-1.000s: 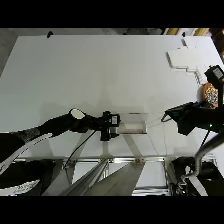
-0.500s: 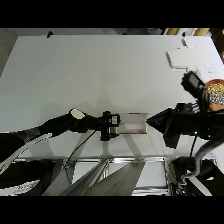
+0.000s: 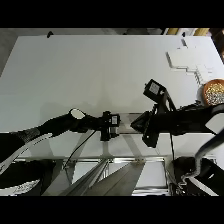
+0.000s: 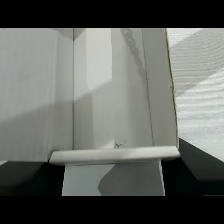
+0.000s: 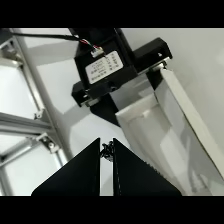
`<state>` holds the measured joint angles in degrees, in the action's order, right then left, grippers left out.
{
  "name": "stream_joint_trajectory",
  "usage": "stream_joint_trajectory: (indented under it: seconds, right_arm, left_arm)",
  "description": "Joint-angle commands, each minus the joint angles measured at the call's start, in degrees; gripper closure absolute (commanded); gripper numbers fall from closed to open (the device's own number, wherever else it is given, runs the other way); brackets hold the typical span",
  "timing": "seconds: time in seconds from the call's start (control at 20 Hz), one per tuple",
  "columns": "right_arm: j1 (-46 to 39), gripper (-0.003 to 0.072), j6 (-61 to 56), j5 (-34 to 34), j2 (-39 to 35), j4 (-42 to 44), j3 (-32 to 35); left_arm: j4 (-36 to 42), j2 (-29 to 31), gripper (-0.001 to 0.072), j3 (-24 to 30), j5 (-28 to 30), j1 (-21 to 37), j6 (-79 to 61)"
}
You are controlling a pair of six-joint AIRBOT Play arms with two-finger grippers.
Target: Fold the box and place the chain.
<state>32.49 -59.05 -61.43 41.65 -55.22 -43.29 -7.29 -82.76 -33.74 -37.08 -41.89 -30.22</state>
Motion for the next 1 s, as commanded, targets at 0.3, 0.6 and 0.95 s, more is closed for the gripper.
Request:
stream_joint_trajectory:
  seconds: [0.3, 0.6, 0.95]
  right_arm:
    - [1.07, 0.0669, -1.03, 11.28, 8.94, -6.01, 6.47]
    - [1.09, 0.0609, -1.05, 12.15, 14.95, -5.84, 6.47]
    - [1.07, 0.0489, -1.09, 2.25, 12.52, -6.54, 3.82]
  left_arm:
    - [-0.02, 0.04, 0.0505, -0.02, 0.00, 0.00, 0.00]
    - [-0.02, 0.04, 0.0505, -0.02, 0.00, 0.00, 0.00]
    - [-0.02, 0.04, 0.0505, -0.02, 0.00, 0.00, 0.00]
